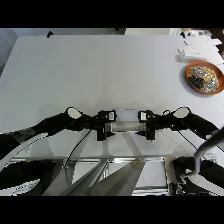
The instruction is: Fold the box and place the chain.
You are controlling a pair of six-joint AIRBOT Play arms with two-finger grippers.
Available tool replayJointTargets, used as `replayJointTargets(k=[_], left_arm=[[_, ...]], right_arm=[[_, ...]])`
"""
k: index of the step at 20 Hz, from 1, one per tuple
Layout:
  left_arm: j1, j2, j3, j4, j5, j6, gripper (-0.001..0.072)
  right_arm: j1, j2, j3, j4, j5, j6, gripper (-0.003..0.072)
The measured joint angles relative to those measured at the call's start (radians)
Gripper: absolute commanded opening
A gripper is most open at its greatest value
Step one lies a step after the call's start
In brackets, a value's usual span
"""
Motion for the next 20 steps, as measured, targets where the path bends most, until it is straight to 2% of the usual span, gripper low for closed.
replayJointTargets(k=[17, 19, 20], left_arm=[[-0.005, 0.0, 0.0, 0.0, -0.004, -0.004, 0.0111], [-0.005, -0.001, 0.0, 0.0, -0.005, -0.005, 0.0111], [-0.005, -0.001, 0.0, 0.0, -0.005, -0.005, 0.0111]], right_arm=[[0.0, 0.0, 0.0, 0.002, -0.003, 0.002, 0.0399], [0.0, 0.0, 0.0, 0.003, -0.007, 0.0, 0.0332], [0.0, 0.0, 0.0, 0.003, -0.008, -0.001, 0.0351]])
